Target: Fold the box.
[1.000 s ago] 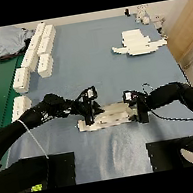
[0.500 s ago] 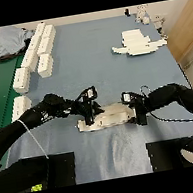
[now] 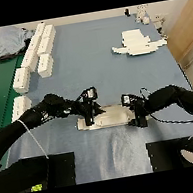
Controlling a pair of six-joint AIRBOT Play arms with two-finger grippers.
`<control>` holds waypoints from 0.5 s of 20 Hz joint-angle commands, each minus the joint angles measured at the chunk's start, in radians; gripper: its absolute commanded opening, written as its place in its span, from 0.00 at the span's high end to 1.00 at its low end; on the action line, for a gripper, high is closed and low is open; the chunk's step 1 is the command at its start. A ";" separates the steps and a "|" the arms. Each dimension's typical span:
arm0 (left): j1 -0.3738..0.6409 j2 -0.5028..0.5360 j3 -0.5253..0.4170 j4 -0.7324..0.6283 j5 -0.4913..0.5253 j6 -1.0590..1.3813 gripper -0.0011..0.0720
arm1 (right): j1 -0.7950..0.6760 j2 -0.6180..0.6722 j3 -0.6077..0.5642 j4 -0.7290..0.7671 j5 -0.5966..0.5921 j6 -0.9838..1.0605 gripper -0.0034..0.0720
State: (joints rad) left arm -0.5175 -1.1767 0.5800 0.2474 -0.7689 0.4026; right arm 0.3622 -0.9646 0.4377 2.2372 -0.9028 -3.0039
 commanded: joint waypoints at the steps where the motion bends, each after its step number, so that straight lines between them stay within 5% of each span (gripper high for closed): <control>1: 0.000 0.000 0.000 0.000 0.002 0.000 0.97 | 0.001 0.000 -0.003 0.007 -0.015 0.001 0.10; 10: 0.000 0.000 0.000 0.000 0.002 0.000 0.97 | 0.001 0.054 -0.074 0.015 0.071 0.000 0.10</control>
State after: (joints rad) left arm -0.5175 -1.1767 0.5800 0.2470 -0.7673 0.4030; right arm 0.3630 -0.9348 0.3874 2.2505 -0.8749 -3.0035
